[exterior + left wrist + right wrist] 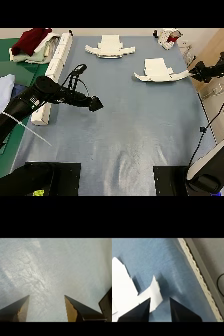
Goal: Fold the box.
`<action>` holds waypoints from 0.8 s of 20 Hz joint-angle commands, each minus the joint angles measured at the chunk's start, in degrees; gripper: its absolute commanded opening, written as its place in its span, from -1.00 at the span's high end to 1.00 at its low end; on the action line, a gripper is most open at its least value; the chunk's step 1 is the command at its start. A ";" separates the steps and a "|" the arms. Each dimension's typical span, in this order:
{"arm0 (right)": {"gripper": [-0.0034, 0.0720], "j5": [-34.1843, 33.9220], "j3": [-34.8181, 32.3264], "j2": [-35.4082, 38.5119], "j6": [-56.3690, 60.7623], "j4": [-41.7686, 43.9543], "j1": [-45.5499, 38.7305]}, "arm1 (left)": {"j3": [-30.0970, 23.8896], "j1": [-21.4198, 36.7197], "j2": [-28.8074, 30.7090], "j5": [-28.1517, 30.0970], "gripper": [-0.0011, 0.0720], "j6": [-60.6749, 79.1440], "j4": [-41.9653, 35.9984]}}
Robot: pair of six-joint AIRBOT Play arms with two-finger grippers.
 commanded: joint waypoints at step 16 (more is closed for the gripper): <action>0.92 -14.88 -3.15 3.76 -10.49 9.07 3.08 | 0.04 0.04 0.00 0.17 -0.80 0.02 -0.44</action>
